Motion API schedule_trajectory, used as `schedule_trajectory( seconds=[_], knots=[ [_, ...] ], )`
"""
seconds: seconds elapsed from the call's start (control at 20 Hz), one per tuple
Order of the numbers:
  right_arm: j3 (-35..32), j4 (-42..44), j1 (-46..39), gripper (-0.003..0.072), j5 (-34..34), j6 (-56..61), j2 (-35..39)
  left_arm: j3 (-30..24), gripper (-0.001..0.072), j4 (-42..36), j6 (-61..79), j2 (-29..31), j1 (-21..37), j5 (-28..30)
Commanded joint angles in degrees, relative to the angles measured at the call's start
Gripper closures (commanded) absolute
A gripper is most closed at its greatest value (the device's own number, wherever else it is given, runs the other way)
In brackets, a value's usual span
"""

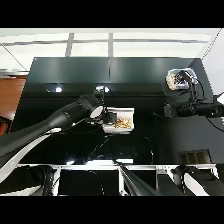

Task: Fold the box and place the chain.

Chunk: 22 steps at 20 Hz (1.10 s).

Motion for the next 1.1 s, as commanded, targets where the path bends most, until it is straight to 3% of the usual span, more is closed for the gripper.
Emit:
schedule_trajectory(
  seconds=[0.0,0.2,0.35,0.45,0.6,0.65,0.7,0.9,1.05],
  knots=[
    [0.1,-0.2,0.0,0.0319,0.2,0.0,0.0,-0.2,0.0215,0.2,14.7,7.4,0.0,-3.6],
    [0.1,-0.2,0.0,0.0319,-0.4,0.0,0.0,-3.4,0.0215,2.0,28.5,18.9,3.7,-6.7],
    [0.1,-0.2,0.0,0.0319,-1.3,0.0,0.0,-10.1,0.0215,-1.0,35.5,25.9,16.6,-5.5],
    [0.1,-0.2,0.0,0.0319,-1.3,0.0,0.0,-14.6,0.022,-14.9,46.6,27.3,28.8,-4.6],
    [0.0,-0.2,0.0,0.0319,-1.3,0.0,0.0,-22.8,0.0203,-47.6,75.8,25.3,43.3,-7.9],
    [0.0,-0.2,0.0,0.0319,-1.3,0.0,0.0,-25.1,0.006,-52.7,85.9,24.6,44.8,-8.5],
    [0.0,-0.2,0.0,0.0319,-1.3,0.0,0.0,-27.0,-0.0009,-55.1,93.9,24.0,45.0,-7.7],
    [0.0,-0.2,0.0,0.0319,-1.3,0.0,0.0,-29.8,-0.0009,-55.9,122.3,21.9,40.5,-1.0],
    [0.0,-0.2,0.0,0.0319,-1.5,0.4,0.0,-29.6,-0.0006,-55.8,131.3,19.4,35.9,4.2]
  ],
)
